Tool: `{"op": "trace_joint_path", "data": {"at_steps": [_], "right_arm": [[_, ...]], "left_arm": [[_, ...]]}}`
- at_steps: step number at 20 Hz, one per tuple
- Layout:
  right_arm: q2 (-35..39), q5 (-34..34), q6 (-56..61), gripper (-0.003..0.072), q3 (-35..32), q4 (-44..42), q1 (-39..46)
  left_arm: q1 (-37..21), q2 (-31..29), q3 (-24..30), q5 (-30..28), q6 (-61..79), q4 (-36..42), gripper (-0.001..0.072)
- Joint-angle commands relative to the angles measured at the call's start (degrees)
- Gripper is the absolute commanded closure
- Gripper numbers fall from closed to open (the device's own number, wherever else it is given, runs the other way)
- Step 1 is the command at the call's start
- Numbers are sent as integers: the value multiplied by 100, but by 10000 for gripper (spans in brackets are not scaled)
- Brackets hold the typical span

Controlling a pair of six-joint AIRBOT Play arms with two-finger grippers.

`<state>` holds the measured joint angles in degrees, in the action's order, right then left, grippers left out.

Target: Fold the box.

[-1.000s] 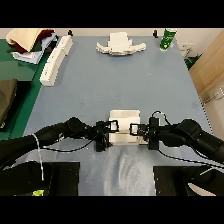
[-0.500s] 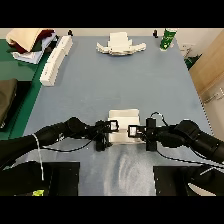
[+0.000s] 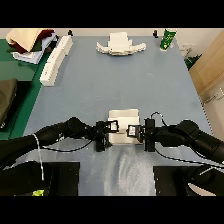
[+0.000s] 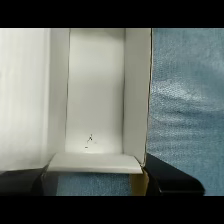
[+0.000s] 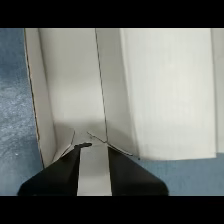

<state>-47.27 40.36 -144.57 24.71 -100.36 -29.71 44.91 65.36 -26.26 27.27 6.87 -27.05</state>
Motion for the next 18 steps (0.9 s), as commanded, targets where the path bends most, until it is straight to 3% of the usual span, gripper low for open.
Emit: {"op": "trace_joint_path", "data": {"at_steps": [1, 4, 5, 6, 13, 14, 15, 16, 18], "right_arm": [[-59, -57, -199, 378, -2, -308, -4], [-221, -321, -455, 376, -2, -503, -4], [-273, -435, -459, 258, -2, -511, -4], [-315, -516, -461, 80, -2, -509, -4], [-337, -487, -455, 70, -2, -485, -4], [-337, -404, -442, 92, -2, -446, -4], [-310, -254, -426, 191, 0, -348, -2], [-256, -72, -249, 339, 11, -197, -2], [-94, 238, 673, 568, 68, 271, -2]], "left_arm": [[0, 0, -4, -13, -2, 4, 244], [0, 0, -4, -11, -2, 4, 244], [0, 0, -4, -13, -2, 4, 244], [0, 0, -4, -13, -2, 4, 244], [0, 0, -4, -13, -2, 4, 244], [0, 0, -4, -13, -2, 4, 244], [0, 0, -4, -13, -2, 4, 244], [0, 0, -4, -13, -2, 4, 244], [0, 0, -4, -13, -2, 4, 244]]}}
